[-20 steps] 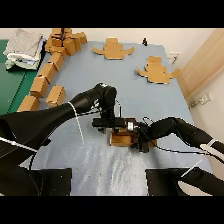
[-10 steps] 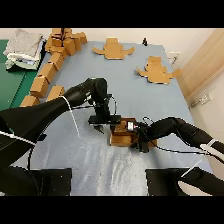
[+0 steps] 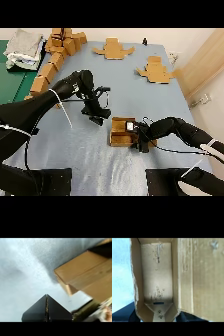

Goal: Fold the box.

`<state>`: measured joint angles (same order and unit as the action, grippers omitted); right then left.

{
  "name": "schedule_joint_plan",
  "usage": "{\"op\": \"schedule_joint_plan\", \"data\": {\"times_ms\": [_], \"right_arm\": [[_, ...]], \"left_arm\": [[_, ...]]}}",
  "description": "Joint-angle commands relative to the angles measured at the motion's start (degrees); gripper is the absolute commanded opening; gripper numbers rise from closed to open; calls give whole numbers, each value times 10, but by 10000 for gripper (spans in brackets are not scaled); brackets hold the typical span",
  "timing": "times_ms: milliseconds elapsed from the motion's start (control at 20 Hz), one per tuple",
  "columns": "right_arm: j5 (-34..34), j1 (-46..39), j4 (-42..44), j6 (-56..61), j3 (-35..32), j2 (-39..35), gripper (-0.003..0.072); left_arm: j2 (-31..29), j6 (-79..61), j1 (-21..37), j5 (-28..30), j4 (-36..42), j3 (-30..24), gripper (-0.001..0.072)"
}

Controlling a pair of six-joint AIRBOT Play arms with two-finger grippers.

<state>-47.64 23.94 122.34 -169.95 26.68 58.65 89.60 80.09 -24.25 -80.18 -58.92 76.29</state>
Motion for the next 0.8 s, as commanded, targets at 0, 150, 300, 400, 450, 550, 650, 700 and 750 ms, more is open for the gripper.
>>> {"op": "schedule_joint_plan", "data": {"times_ms": [0, 150, 300, 400, 450, 550, 650, 700, 750], "right_arm": [[2, 0, 0, 0, 0, 0, 556], [2, 0, 0, 0, 0, 0, 556], [2, 0, 0, 0, 0, 0, 556], [2, 0, 0, 0, 0, 0, 555], [2, 0, 0, 0, 0, 0, 556], [2, 0, 0, 0, 0, 0, 556], [2, 0, 0, 0, 0, 0, 555], [2, 0, 0, 0, 0, 0, 556], [2, 0, 0, 0, 0, 0, 556]], "left_arm": [[-20, -163, 7, 8, 2, -43, 10], [-98, -191, 8, 41, 2, -164, 10], [-219, -232, 8, 114, 3, -297, 11], [-288, -301, 7, 189, 19, -353, 13], [-311, -337, 7, 220, 28, -366, 13], [-329, -403, 7, 264, 48, -371, 12], [-322, -494, 7, 289, 86, -372, 13], [-312, -549, 7, 293, 111, -372, 14], [-297, -619, 9, 294, 140, -373, 17]]}}
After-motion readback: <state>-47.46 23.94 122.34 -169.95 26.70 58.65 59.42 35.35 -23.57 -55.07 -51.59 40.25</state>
